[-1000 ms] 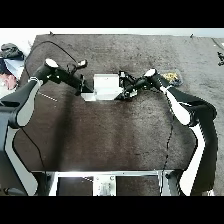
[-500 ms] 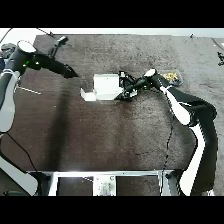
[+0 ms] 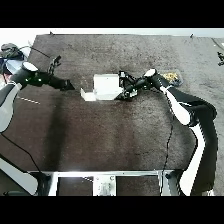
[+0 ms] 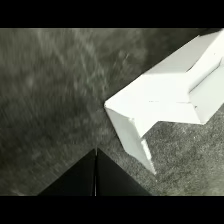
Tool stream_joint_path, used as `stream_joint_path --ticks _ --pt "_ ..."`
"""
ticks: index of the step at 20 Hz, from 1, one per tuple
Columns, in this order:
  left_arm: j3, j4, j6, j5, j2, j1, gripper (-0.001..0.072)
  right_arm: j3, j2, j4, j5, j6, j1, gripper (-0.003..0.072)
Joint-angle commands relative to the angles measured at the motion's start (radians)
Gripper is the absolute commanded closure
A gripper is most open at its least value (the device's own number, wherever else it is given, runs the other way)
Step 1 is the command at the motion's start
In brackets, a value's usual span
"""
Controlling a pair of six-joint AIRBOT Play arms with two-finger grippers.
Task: Fold the box and place the chain.
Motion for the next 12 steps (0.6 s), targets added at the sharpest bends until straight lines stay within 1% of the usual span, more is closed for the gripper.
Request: stream_joint_path --ticks 1,6,9,12 --pt "-0.11 -0.087 -0.03 0.048 -0.002 0.002 0.0701 0.0 -0.001 0.0 0.0 0.0 0.0 0.0279" --pt "-0.195 -0.178 -0.008 0.14 -0.004 -0.01 0.0701 0.0 -0.001 0.0 0.0 0.0 0.0 0.0279" --pt "-0.195 -0.185 -0.016 0.2 -0.004 -0.061 0.07 0.0 -0.001 0.0 0.0 0.0 0.0 0.028" --pt "-0.195 -0.192 -0.036 0.213 -0.004 -0.121 0.07 0.0 -0.001 0.0 0.0 0.0 0.0 0.0279"
